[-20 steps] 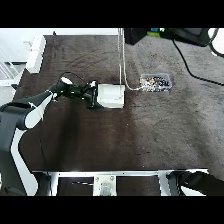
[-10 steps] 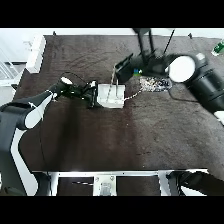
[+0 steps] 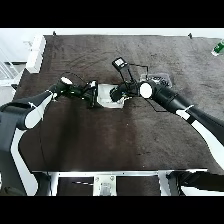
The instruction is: Fold the box and place the chain.
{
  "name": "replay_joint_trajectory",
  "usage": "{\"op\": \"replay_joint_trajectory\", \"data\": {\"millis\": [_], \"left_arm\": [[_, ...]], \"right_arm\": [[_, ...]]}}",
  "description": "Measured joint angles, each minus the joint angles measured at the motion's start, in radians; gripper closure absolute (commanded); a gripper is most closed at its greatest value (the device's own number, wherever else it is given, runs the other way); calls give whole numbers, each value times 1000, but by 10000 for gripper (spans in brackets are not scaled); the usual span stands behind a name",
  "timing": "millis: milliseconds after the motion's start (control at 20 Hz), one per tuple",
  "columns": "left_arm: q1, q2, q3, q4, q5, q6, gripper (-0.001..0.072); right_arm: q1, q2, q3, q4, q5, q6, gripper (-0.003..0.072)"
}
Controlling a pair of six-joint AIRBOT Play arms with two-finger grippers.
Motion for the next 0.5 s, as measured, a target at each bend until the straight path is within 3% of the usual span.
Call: {"op": "replay_joint_trajectory", "data": {"millis": [200,500], "left_arm": [[0,0,0,0,0,0,301],[0,0,0,0,0,0,301]], "right_arm": [[-61,40,-17,-10,48,17,194],[-298,78,-130,-3,66,158,191]]}}
